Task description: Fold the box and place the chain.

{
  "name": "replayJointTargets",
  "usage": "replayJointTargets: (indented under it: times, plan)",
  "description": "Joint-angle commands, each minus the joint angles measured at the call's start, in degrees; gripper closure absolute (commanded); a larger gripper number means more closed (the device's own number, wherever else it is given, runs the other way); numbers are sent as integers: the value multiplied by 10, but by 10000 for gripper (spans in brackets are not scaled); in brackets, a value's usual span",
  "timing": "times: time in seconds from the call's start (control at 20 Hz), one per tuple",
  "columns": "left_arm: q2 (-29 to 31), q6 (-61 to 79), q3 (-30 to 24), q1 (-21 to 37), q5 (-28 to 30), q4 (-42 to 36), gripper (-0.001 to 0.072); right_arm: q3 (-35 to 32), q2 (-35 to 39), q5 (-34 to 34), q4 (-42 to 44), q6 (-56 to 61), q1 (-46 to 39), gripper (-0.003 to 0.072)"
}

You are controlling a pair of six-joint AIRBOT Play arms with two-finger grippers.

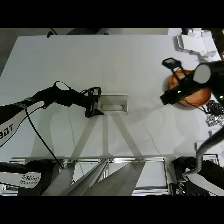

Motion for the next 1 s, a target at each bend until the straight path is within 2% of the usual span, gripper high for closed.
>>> replayJointTargets:
  times: [0.0,0.25,0.55,0.7,0.85,0.95]
  plan:
    - [0,0,0,0,0,0,431,-12,-5,-82,33,44,97,678]
    - [0,0,0,0,0,0,431,-10,-71,-137,53,47,184,677]
    - [0,0,0,0,0,0,431,54,-130,-240,59,42,243,677]
    - [0,0,0,0,0,0,431,76,-139,-283,106,40,252,677]
    - [0,0,0,0,0,0,431,76,-141,-286,172,-9,254,677]
    - [0,0,0,0,0,0,431,76,-141,-287,179,-16,254,675]
